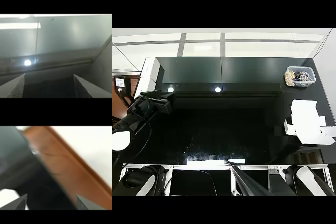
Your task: Fold the box and place the chain.
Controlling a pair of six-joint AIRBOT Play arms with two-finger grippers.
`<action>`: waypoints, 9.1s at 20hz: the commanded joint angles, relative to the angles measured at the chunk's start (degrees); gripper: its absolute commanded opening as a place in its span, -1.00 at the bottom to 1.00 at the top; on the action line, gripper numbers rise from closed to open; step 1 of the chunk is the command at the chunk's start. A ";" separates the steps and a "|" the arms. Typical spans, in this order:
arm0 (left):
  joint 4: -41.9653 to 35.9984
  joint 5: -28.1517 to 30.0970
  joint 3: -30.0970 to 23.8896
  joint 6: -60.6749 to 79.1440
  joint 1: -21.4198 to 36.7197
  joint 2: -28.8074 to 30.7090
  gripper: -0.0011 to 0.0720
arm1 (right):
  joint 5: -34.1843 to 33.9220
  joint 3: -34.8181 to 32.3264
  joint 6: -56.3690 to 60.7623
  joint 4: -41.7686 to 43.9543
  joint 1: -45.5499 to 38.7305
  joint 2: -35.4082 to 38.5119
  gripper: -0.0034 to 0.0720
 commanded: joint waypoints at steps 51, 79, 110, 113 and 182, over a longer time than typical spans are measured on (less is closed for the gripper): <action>-31.45 -55.08 19.63 12.22 5.62 -54.75 0.95 | 14.14 -14.91 -20.20 45.92 62.18 -2.25 -0.86; -26.95 -59.98 26.73 47.04 -4.35 -53.09 -0.92 | 48.35 7.85 -20.24 25.62 46.49 -2.23 0.73; -23.71 -30.56 23.96 84.26 -15.30 -52.76 -0.90 | 22.12 -6.21 -41.59 11.67 73.44 -3.67 1.00; -23.71 -30.56 23.96 84.26 -15.30 -52.76 -0.90 | 22.95 -6.73 -42.58 11.08 73.92 -3.67 1.00; -23.74 -31.89 23.96 84.24 -15.45 -52.76 -0.90 | 12.87 -5.88 -73.22 33.90 76.06 -16.31 0.99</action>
